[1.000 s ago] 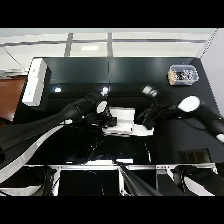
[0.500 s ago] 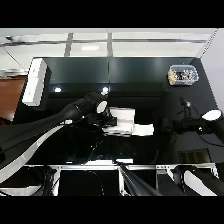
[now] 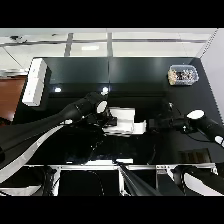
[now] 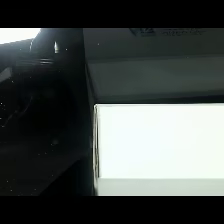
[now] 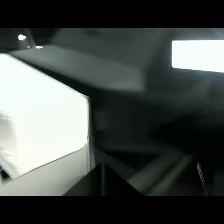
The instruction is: Fold the box and place the chain.
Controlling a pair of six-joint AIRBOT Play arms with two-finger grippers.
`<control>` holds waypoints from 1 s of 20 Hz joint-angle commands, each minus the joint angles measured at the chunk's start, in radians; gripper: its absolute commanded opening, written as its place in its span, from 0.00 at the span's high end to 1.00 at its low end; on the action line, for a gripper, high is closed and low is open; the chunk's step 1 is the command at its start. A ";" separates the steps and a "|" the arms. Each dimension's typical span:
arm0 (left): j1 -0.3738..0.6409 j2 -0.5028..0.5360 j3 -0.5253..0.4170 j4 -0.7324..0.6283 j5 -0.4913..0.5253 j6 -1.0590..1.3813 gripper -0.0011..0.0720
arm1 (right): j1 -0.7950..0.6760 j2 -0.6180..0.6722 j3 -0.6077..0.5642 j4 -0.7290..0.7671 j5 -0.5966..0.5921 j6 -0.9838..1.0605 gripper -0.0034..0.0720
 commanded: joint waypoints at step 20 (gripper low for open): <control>0.001 0.000 0.001 0.000 0.008 0.000 0.95 | 0.371 -0.009 0.361 -0.478 0.031 0.587 0.56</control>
